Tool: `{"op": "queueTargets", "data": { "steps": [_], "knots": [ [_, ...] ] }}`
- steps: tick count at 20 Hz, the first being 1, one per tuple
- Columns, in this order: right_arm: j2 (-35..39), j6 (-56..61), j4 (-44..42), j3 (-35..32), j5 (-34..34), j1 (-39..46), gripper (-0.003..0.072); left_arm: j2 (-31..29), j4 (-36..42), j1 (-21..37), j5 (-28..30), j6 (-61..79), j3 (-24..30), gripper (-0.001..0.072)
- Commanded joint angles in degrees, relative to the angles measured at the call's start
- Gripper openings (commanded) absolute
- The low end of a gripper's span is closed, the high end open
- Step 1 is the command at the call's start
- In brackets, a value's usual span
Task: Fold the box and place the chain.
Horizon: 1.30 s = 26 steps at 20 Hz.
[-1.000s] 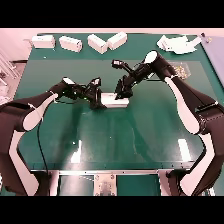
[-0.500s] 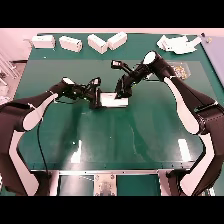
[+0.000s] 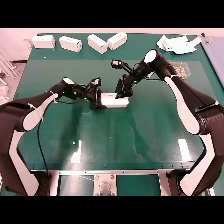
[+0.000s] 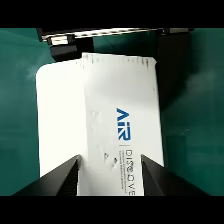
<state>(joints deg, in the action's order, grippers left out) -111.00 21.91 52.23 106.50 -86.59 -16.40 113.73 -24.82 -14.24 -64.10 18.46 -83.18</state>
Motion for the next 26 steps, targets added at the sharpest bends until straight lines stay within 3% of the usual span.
{"op": "queueTargets", "data": {
  "steps": [1, 6, 12, 14, 17, 26],
  "knots": [
    [0.31, 0.66, -0.09, 0.09, -3.06, 0.02, 0.0438, -0.04, 0.02, 0.00, 0.04, -0.04, 0.02, 0.0585],
    [0.37, 2.14, -0.07, -0.52, -5.49, 0.15, 0.0438, -0.04, 0.00, 0.00, 0.04, -0.04, 0.02, 0.0585],
    [0.37, 1.49, -0.09, -2.86, -0.24, 0.44, 0.0436, -0.04, 0.02, 0.00, 0.04, -0.04, 0.02, 0.0585],
    [0.85, 1.49, -0.09, -3.48, -1.11, 0.70, 0.0397, -0.04, 0.00, 0.00, 0.04, -0.04, 0.02, 0.0585],
    [4.17, 1.44, -0.81, -5.73, -1.51, 1.86, 0.0396, -0.04, 0.00, 0.00, 0.04, -0.04, 0.02, 0.0585],
    [7.17, -9.18, -10.32, -16.72, 13.03, 2.43, 0.0395, -0.04, 0.02, 0.00, 0.04, -0.04, 0.02, 0.0585]
  ]
}}
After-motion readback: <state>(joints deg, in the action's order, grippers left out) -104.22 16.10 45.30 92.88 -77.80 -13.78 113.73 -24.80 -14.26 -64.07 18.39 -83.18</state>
